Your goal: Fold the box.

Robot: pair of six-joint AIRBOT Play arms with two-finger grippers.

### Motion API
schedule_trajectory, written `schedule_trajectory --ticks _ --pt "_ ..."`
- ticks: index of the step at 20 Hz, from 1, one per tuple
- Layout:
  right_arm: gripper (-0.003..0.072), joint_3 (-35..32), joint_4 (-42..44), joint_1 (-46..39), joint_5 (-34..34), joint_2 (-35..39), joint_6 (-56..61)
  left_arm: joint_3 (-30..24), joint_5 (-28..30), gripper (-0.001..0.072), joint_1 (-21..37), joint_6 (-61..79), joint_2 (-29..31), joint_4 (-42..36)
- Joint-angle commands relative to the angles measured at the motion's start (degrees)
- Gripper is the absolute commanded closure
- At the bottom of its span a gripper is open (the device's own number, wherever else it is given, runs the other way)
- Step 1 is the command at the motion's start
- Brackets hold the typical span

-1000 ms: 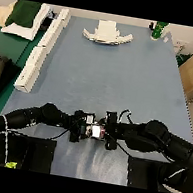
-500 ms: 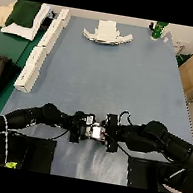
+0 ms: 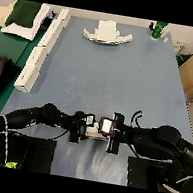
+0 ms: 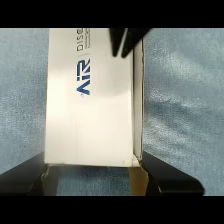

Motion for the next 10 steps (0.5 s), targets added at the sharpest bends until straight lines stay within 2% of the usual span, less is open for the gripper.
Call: schedule_trajectory --ticks 1,3,5,7,10 --pt "0.0682 -5.3 4.9 0.0 9.2 3.7 11.0 0.0 0.0 0.0226 0.0 0.0 0.0 0.0" --pt "0.0682 -11.2 12.9 0.3 21.0 5.7 11.0 0.0 0.0 0.0226 0.0 0.0 0.0 0.0" --pt "0.0682 -16.1 15.1 2.1 31.6 6.9 14.8 0.0 0.0 0.0226 0.0 0.0 0.0 0.0" --pt "0.0681 -18.5 15.0 3.7 34.9 6.9 19.5 0.0 0.0 0.0226 0.0 0.0 0.0 0.0" --pt "0.0681 -20.0 15.0 5.7 34.7 6.8 20.9 0.0 0.0 0.0226 0.0 0.0 0.0 0.0"
